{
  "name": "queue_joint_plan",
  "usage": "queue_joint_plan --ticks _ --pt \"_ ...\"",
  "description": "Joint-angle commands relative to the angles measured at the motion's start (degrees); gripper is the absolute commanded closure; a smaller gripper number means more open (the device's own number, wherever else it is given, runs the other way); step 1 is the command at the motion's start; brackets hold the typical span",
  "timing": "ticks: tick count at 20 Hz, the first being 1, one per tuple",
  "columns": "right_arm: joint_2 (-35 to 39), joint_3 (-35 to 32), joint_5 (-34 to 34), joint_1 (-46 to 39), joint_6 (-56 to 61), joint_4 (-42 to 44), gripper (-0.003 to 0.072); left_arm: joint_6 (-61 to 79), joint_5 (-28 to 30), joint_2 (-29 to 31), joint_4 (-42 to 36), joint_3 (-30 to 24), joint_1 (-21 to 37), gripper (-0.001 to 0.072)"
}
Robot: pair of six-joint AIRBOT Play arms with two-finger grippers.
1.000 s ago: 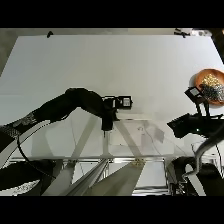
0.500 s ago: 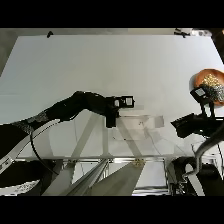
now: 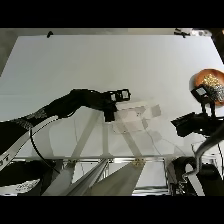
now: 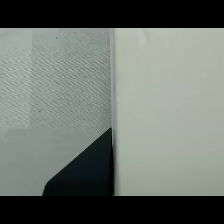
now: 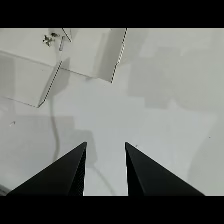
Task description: Fold the box and place the chain.
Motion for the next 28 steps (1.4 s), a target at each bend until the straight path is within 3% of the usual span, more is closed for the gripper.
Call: queue_joint_plan --ticks 1,5,12,28 --pt "0.0 0.0 -0.2 0.0 0.0 0.0 0.0406 7.1 3.5 0.0 -4.8 0.0 0.4 0.0708" --pt "0.0 0.0 -0.2 0.0 0.0 0.0 0.0406 12.0 6.6 -0.3 -8.1 0.0 0.3 0.0704" --pt "0.0 0.0 -0.2 0.0 0.2 0.1 0.0406 12.0 6.5 -3.3 -8.0 0.0 0.3 0.0703" --pt "0.0 0.0 -0.1 0.0 0.2 0.3 0.0406 12.0 6.3 -3.5 -7.9 0.0 0.3 0.0696"
